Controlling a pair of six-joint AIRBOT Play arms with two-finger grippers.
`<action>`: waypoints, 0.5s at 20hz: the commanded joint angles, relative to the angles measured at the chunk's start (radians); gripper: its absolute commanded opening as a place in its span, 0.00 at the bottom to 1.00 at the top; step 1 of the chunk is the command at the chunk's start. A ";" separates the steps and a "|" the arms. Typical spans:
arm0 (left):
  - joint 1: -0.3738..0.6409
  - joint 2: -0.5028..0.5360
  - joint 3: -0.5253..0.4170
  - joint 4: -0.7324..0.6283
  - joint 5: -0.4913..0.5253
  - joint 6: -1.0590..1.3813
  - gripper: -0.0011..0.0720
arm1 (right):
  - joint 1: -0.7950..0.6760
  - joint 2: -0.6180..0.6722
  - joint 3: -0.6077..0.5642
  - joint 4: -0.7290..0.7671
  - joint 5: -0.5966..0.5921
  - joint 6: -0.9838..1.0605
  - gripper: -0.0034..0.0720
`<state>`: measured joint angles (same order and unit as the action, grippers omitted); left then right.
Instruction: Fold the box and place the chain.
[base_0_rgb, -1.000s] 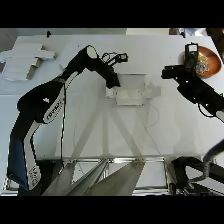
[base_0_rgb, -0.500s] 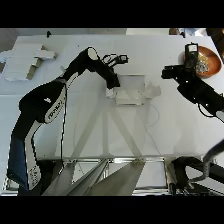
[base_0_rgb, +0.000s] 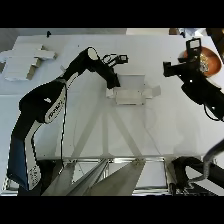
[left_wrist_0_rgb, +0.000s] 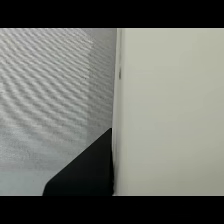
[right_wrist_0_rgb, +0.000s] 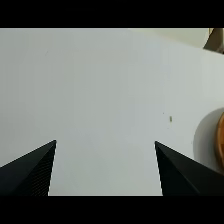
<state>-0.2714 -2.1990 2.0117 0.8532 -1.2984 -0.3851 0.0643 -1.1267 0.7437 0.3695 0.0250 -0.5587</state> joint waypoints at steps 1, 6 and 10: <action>0.000 0.000 0.000 0.000 0.000 0.000 0.04 | 0.001 0.108 0.000 -0.033 0.016 0.004 0.97; 0.000 0.000 0.000 0.000 0.000 0.000 0.04 | 0.001 0.215 0.000 -0.014 0.010 0.280 0.95; 0.000 0.000 0.000 0.000 0.000 0.000 0.04 | 0.001 0.255 0.001 -0.169 0.182 0.345 0.95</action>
<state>-0.2714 -2.1990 2.0117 0.8528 -1.2984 -0.3851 0.0643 -0.9028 0.7437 0.3183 0.0841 -0.2951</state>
